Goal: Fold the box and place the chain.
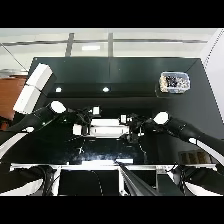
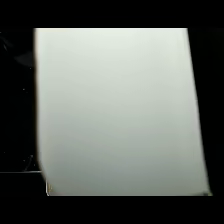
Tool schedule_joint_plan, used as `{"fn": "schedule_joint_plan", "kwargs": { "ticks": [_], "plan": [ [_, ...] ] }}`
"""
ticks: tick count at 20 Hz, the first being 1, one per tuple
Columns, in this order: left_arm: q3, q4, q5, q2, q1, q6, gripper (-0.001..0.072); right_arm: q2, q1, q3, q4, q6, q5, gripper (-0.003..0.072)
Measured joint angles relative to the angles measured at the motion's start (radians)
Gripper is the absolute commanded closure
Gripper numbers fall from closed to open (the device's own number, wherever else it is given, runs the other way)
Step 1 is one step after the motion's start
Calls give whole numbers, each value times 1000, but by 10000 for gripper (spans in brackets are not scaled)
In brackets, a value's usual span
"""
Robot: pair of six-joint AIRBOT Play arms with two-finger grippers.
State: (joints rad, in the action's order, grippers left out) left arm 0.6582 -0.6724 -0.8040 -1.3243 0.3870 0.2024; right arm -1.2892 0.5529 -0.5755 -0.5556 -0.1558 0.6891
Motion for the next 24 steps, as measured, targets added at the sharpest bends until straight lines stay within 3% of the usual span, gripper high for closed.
{"fn": "schedule_joint_plan", "kwargs": {
  "ticks": [13,15,23,24],
  "plan": [
    [0,3,-1,-1,0,0,680,-3,16,1,-55,51,-13,85],
    [0,2,0,-1,0,0,680,-4,16,1,-57,52,-13,159],
    [0,3,-1,-1,0,0,680,-5,16,1,-59,55,-13,161],
    [0,3,-2,-1,0,-1,680,-5,16,1,-59,55,-13,193]
  ]
}}
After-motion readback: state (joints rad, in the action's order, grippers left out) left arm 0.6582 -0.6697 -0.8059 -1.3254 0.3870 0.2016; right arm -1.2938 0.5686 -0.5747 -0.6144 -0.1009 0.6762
